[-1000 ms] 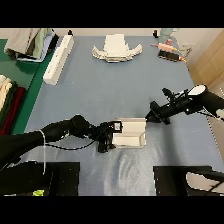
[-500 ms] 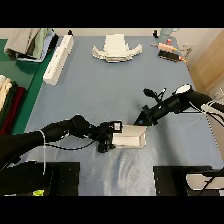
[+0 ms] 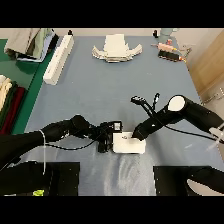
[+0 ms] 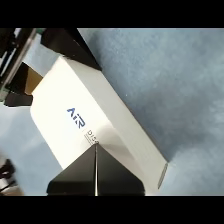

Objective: Fold the box.

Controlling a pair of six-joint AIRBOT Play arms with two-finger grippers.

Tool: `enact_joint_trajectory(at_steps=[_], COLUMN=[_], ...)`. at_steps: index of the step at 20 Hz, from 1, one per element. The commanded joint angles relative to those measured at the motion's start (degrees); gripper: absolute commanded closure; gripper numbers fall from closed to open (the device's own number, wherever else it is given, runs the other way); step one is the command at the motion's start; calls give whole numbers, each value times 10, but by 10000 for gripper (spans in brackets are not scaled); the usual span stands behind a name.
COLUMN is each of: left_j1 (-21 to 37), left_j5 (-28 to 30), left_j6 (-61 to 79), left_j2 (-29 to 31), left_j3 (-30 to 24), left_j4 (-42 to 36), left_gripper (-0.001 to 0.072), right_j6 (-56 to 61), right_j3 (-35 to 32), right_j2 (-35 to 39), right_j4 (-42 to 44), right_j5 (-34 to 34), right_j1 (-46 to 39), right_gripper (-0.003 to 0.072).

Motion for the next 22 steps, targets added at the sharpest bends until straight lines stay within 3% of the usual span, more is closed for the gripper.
enact_joint_trajectory(at_steps=[1, 8, 14, 22], left_j1=[0, 0, 0, 0], left_j5=[0, 0, 0, 0], left_j6=[0, 0, 0, 0], left_j2=[0, 0, 0, 0], left_j3=[1, 1, 1, 1], left_j4=[0, 0, 0, 0], left_gripper=[227, 227, 227, 227], right_j6=[-19, -37, -39, -24], right_j3=[-38, -42, -42, -77], right_j2=[57, 93, 99, 205], right_j4=[-25, -67, -100, -290], right_j5=[-112, -139, -134, -155], right_j1=[52, 137, 150, 298], right_gripper=[683, 683, 683, 684])
